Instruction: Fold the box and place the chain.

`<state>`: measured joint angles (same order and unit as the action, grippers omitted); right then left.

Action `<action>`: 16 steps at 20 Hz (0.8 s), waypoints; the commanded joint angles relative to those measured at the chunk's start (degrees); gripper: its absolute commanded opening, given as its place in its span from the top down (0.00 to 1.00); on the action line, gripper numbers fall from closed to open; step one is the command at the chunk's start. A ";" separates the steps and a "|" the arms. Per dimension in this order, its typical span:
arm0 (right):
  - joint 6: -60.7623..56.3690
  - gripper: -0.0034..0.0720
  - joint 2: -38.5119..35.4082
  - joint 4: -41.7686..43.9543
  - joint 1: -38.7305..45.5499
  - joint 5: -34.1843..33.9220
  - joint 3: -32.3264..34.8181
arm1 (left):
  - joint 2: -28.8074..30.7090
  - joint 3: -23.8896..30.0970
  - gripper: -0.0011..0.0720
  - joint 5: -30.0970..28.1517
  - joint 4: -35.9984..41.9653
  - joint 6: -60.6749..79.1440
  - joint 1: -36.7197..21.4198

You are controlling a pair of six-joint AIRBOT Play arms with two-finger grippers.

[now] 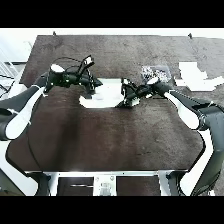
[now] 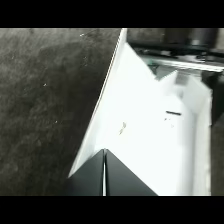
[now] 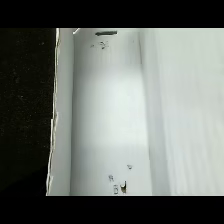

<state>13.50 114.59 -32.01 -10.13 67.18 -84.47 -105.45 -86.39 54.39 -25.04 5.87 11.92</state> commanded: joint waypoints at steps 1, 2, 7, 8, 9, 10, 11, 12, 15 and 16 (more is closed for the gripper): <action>0.00 0.19 0.04 0.00 -0.04 0.00 0.02 | -3.04 -1.68 0.96 -0.39 -0.70 -1.16 0.07; 0.00 0.19 0.04 0.00 -0.04 0.00 0.02 | -3.58 -1.68 0.96 -0.44 -0.74 -1.14 0.17; 0.00 0.19 0.04 0.00 -0.04 0.00 0.02 | -5.53 -1.64 0.96 -1.20 -1.55 -1.07 0.17; 0.00 0.19 0.04 0.00 -0.04 0.00 0.02 | -6.01 -1.64 0.96 -1.20 -1.60 -1.03 0.17; 0.00 0.19 0.04 0.00 -0.04 0.00 0.02 | -6.40 -1.64 0.96 -1.22 -1.68 -0.92 0.17; 0.00 0.19 0.04 0.00 -0.04 0.00 0.02 | -6.45 -1.64 0.96 -1.42 -2.16 -0.87 0.17; 0.00 0.19 0.04 0.02 -0.04 0.00 0.02 | -6.45 -1.81 0.96 -1.49 -2.12 -0.83 0.17; 0.00 0.19 0.04 0.02 -0.04 0.00 0.02 | -6.45 -2.12 0.96 -1.40 -2.16 -0.85 0.17; 0.00 0.19 0.04 0.00 -0.04 0.00 0.02 | -5.90 -2.45 0.96 -1.36 -2.14 -0.87 0.17; 0.00 0.19 0.04 0.00 -0.04 0.00 0.02 | -5.60 -2.73 0.96 -0.98 -2.21 -0.92 0.15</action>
<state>13.45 114.61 -31.99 -10.13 67.16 -84.47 -111.46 -88.68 53.15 -27.16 4.91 12.08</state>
